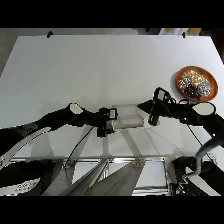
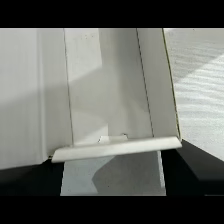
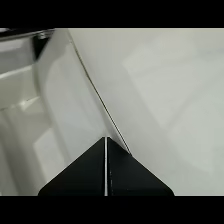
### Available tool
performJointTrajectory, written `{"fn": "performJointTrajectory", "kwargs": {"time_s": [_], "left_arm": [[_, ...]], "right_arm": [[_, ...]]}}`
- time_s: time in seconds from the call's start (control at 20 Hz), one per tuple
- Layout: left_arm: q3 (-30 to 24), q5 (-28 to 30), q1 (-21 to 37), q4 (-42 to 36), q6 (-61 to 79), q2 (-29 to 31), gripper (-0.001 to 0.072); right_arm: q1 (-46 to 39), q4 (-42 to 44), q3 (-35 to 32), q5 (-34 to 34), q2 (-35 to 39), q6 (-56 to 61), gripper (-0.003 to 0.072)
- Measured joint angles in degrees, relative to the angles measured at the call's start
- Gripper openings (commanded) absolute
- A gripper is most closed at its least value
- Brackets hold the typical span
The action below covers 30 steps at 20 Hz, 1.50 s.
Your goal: Fold the box and place the chain.
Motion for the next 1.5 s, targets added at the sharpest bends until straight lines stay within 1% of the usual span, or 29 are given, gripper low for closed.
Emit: {"fn": "performJointTrajectory", "kwargs": {"time_s": [0.15, 0.3, 0.45, 0.65, 0.8, 0.95, 1.15, 1.35, 1.4, 1.45, 1.5], "left_arm": [[0.0, 0.0, 0.0, -0.02, 0.0, 0.0, 0.021], [0.0, -0.04, 0.02, -0.04, -0.2, 0.0, 0.021], [0.0, 0.02, 0.02, -0.04, -0.17, 0.0, 0.021], [-0.02, 0.0, 0.02, -0.02, 0.0, 0.0, 0.021], [-0.02, -0.15, 0.02, 0.11, 0.24, 0.0, 0.021], [-0.02, -0.11, 0.02, 0.07, 0.13, 0.02, 0.021], [-0.02, -0.07, 0.02, 0.02, 0.04, 0.02, 0.021], [-0.02, -0.11, 0.0, 0.0, 0.04, 0.02, 0.021], [-0.02, -0.13, 0.02, 0.0, 0.02, 0.02, 0.021], [-0.02, -0.17, 0.02, 0.0, 0.02, 0.02, 0.021], [-0.02, -0.2, 0.0, 0.0, 0.02, 0.02, 0.021]], "right_arm": [[0.0, 4.28, 0.0, -2.6, -6.78, -0.68, 0.0017], [0.0, 6.08, 0.02, -3.61, -11.26, -0.26, 0.0017], [0.0, 6.4, 0.04, -3.96, -13.16, 2.1, 0.0017], [-0.02, 3.43, 0.22, -2.84, -13.42, 8.28, 0.0017], [0.0, -0.2, 1.07, -0.13, -10.58, 12.61, 0.0017], [0.0, -6.56, 2.21, 0.94, -4.17, 15.82, 0.0017], [0.07, -19.8, 2.75, 2.19, 6.16, 17.38, 0.0016], [1.03, -33.59, 2.84, 6.6, 10.64, 18.1, 0.0021], [1.44, -36.06, 2.84, 7.78, 11.1, 18.18, 0.0086], [1.75, -38.25, 2.84, 8.59, 11.41, 18.27, 0.0236], [2.03, -39.82, 2.75, 8.83, 11.52, 18.25, 0.0353]]}}
